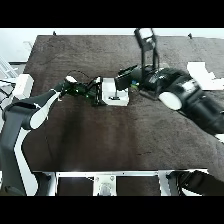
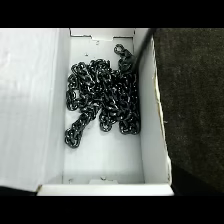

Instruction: Fold the box and place the chain.

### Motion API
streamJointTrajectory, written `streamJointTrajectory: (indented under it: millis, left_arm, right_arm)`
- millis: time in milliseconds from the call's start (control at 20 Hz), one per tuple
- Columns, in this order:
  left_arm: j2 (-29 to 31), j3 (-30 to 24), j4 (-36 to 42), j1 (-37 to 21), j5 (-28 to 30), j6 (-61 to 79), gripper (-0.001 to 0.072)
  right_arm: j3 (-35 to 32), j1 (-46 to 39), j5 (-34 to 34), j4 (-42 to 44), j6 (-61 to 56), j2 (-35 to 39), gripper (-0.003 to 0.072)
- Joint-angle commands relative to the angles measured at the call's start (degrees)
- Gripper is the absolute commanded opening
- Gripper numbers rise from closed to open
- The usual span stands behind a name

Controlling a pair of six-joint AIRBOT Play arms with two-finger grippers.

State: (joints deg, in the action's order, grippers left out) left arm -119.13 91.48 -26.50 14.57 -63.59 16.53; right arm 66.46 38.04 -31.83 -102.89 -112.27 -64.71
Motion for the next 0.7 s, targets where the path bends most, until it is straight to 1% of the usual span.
streamJointTrajectory:
  millis: [0, 150, 300, 350, 400, 450, 500, 650]
  left_arm:
    - [0.0, 0.0, 0.0, 0.0, 0.0, 0.0, 0.0455]
    - [0.0, 0.0, 0.0, 0.0, 0.0, 0.0, 0.0455]
    - [0.0, 0.0, 0.0, 0.0, 0.0, 0.0, 0.0455]
    - [0.0, 0.0, 0.0, 0.0, 0.0, 0.0, 0.0455]
    - [0.0, 0.0, 0.0, 0.0, 0.0, 0.0, 0.0455]
    - [0.0, 0.0, 0.0, 0.0, 0.0, 0.0, 0.0455]
    - [0.0, 0.0, 0.0, 0.0, 0.0, 0.0, 0.0455]
    - [0.0, 0.0, 0.0, 0.0, 0.0, 0.0, 0.0455]
  right_arm:
    - [-4.1, -0.8, 12.2, 0.0, -2.8, -5.3, 0.0006]
    - [-4.6, -1.9, 12.7, 0.3, -4.7, -12.3, 0.0006]
    - [-6.4, -2.6, 12.7, 0.4, -4.8, -18.3, 0.0011]
    - [-6.8, -3.4, 12.7, 0.4, -5.0, -20.1, 0.0090]
    - [-6.9, -4.3, 12.7, 0.4, -6.1, -21.7, 0.0305]
    - [-6.9, -5.4, 12.6, 0.4, -6.3, -22.6, 0.0473]
    - [-6.9, -6.3, 12.2, 0.4, -6.3, -22.5, 0.0503]
    - [-6.9, -10.2, 9.0, 0.1, -5.8, -17.8, 0.0502]
